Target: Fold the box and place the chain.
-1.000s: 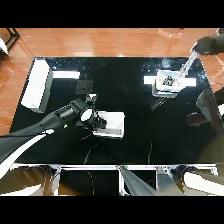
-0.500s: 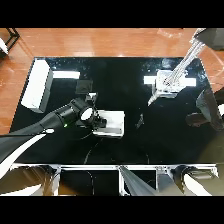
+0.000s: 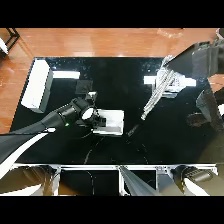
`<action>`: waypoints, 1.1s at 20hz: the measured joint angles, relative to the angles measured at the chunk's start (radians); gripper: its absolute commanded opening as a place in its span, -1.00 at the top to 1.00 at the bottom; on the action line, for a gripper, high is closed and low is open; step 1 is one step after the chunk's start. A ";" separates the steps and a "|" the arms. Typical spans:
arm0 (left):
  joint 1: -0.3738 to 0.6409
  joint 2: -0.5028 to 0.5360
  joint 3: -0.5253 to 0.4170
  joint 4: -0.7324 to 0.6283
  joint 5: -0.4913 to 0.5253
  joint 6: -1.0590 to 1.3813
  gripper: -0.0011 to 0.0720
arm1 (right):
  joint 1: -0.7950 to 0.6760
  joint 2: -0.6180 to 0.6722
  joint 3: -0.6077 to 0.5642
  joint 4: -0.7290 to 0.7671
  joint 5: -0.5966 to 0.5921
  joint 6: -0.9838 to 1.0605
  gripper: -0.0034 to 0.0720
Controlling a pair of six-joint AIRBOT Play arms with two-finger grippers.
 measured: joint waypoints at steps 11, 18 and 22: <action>0.000 -0.001 0.000 0.002 0.016 -0.003 0.92 | 0.182 -0.055 0.000 0.101 0.079 0.051 0.87; -0.001 -0.001 0.000 0.002 0.018 -0.001 0.92 | 0.278 -0.144 0.000 0.107 0.192 0.054 0.87; -0.001 -0.001 0.000 0.002 0.018 -0.001 0.92 | 0.290 -0.171 -0.001 0.068 0.192 0.052 0.87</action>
